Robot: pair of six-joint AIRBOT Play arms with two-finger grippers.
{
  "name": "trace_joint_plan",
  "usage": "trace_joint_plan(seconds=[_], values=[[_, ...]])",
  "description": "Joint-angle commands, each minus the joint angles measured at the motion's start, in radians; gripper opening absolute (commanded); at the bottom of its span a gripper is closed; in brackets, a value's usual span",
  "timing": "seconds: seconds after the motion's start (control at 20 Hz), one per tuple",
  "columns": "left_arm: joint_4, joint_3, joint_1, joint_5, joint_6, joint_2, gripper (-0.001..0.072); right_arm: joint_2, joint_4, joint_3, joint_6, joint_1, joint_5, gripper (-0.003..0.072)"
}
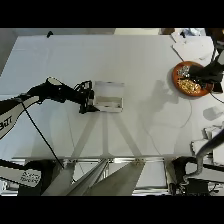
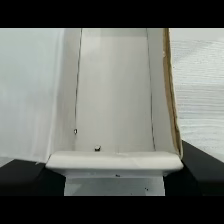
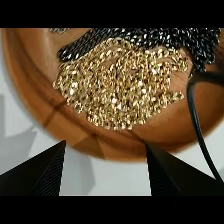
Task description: Fold the box and place the chain.
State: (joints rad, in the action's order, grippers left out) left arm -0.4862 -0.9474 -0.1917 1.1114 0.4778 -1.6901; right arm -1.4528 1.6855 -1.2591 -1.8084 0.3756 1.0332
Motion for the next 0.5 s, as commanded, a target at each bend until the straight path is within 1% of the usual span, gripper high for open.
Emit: trace_joint_plan(seconds=[0.0, 0.15, 0.35, 0.45], values=[[0.000, 0.000, 0.001, 0.000, 0.000, 0.000, 0.0381, -0.119, -0.022, -0.001, 0.006, 0.039, -0.139, 0.0558], [0.000, 0.000, 0.001, 0.000, 0.000, 0.000, 0.0381, -0.204, -0.017, -0.003, -0.002, 0.039, -0.195, 0.0557], [0.000, 0.000, 0.001, 0.000, 0.000, 0.000, 0.0381, -0.263, -0.017, -0.003, -0.001, 0.039, -0.166, 0.0555], [0.000, 0.000, 0.001, -0.001, 0.000, 0.000, 0.0381, -0.268, -0.014, -0.003, -0.001, 0.039, -0.162, 0.0507]])
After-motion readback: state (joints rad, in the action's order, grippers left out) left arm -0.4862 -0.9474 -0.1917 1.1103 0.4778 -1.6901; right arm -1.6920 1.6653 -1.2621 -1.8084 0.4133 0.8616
